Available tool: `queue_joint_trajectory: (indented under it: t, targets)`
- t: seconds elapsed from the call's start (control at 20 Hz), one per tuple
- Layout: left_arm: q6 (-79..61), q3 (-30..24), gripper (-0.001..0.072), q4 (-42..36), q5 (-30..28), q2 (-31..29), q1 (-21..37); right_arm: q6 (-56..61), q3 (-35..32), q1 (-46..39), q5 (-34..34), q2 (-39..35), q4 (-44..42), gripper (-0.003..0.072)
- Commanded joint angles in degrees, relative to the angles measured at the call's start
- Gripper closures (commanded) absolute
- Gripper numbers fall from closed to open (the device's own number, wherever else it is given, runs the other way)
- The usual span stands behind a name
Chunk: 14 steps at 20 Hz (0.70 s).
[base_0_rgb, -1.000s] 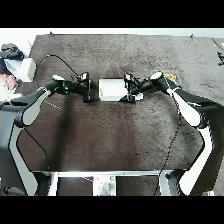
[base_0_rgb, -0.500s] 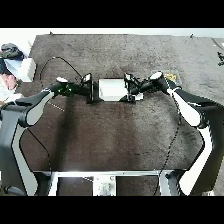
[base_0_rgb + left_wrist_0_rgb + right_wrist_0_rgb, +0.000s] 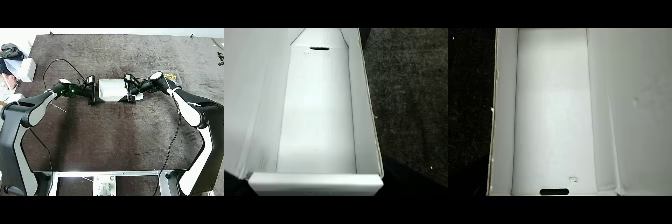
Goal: Fold the box and place the chain.
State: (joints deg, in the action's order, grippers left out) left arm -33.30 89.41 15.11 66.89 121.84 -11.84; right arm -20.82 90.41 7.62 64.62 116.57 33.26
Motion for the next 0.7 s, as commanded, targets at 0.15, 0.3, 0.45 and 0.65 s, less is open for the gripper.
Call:
queue_joint_trajectory:
  t: [0.15,0.3,0.45,0.65]
  targets:
    - [-0.2,0.0,-0.0005,0.76,0.0,0.04,-0.13,0.02,0.0,0.04,-0.11,0.02,-0.04,0.0161]
    - [-0.22,0.0,0.012,0.76,-0.31,0.07,-0.13,0.02,0.0,0.04,-0.11,0.02,-0.04,0.0161]
    - [-0.2,0.0,0.0351,0.74,-0.57,0.07,-0.13,0.02,0.0,0.04,-0.11,0.02,-0.04,0.0161]
    - [-0.2,0.0,0.0354,0.79,-1.42,0.07,-0.13,0.02,0.0,0.04,-0.09,0.02,-0.04,0.0161]
